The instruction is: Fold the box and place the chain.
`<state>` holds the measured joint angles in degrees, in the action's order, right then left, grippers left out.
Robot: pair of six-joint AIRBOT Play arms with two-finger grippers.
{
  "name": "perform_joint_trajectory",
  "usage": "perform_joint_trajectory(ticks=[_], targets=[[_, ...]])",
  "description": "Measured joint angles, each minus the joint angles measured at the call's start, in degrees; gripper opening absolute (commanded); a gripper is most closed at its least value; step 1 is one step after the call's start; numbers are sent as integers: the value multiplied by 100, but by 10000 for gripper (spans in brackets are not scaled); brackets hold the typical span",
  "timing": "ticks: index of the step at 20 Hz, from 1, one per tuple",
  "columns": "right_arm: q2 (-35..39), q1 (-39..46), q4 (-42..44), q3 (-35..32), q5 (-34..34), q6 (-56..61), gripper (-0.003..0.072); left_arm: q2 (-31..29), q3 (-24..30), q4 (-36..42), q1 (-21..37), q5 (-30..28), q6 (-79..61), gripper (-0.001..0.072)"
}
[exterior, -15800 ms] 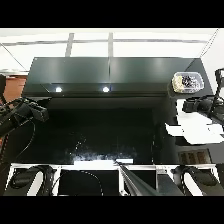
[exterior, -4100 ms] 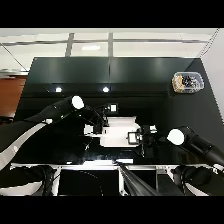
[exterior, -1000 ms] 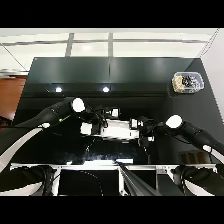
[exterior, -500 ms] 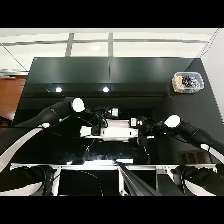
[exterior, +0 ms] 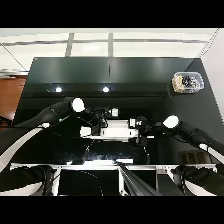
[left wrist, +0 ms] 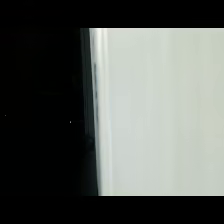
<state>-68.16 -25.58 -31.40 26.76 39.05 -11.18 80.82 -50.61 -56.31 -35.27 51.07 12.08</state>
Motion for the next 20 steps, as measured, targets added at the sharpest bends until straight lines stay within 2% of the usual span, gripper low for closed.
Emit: perform_joint_trajectory(ticks=[20], targets=[[-17, -26, -157, 4, -94, 179, 636, 0, 0, 2, 0, 15, 11, 29]])
